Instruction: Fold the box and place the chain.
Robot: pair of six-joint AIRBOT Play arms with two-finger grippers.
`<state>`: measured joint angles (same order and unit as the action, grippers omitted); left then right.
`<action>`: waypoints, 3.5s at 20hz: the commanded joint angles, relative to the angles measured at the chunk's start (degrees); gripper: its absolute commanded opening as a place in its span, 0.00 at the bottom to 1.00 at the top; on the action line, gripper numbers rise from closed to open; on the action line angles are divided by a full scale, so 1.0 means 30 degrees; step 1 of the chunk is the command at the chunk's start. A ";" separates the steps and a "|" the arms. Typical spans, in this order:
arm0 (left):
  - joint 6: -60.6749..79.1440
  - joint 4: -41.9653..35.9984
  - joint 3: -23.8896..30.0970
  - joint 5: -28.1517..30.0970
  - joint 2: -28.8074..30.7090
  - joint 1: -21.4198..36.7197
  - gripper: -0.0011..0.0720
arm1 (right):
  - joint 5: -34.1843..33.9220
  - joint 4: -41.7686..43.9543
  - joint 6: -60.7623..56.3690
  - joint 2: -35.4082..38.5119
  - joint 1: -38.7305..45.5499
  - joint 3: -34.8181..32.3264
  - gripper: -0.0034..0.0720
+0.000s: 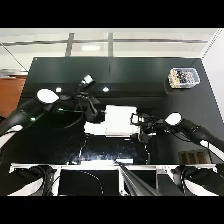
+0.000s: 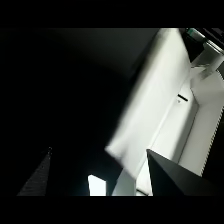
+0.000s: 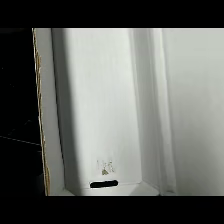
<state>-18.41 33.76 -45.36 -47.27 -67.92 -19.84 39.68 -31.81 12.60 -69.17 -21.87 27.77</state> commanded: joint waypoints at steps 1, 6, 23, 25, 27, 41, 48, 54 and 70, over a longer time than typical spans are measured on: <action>0.0153 0.2178 0.0255 -0.3104 0.1464 0.1800 0.99 | 0.0000 0.0022 -0.0007 -0.0007 -0.0022 0.0007 0.67; 0.6411 0.3220 0.2769 -0.2178 -0.0015 -0.0357 0.96 | 0.0000 0.0022 -0.0007 -0.0007 -0.0022 0.0000 0.67; 0.7329 0.1953 0.3024 0.1982 -0.2047 -0.3796 0.32 | -0.0007 0.0022 -0.0007 -0.0007 -0.0022 0.0000 0.67; 0.7322 0.1610 0.3024 0.1953 -0.2055 -0.3796 0.32 | -0.0007 0.0022 -0.0007 -0.0007 -0.0022 0.0007 0.67; 0.7366 -0.0080 0.3024 0.1705 -0.2069 -0.3796 0.32 | 0.0000 0.0022 -0.0007 -0.0007 -0.0022 0.0000 0.67; 0.8160 -0.2892 0.2936 0.1705 -0.2965 -0.3876 0.68 | -0.0007 0.0022 -0.0007 -0.0007 -0.0022 0.0000 0.67; 0.6462 -0.0765 0.2739 0.1319 -0.2135 -0.3264 0.05 | -0.0007 0.0029 -0.0015 -0.0007 -0.0022 0.0000 0.67; -0.8641 0.4058 0.2739 -0.1246 0.1537 0.2623 0.05 | -0.0007 0.0029 -0.0007 -0.0007 -0.0022 0.0000 0.67; -1.6764 -0.0350 0.4568 -0.1829 -0.3162 0.2550 0.05 | -0.0015 0.0029 -0.0015 -0.0007 -0.0022 0.0007 0.67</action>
<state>-69.12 35.99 -31.75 -55.88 -75.94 -7.49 39.64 -31.75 12.58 -69.17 -21.87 27.77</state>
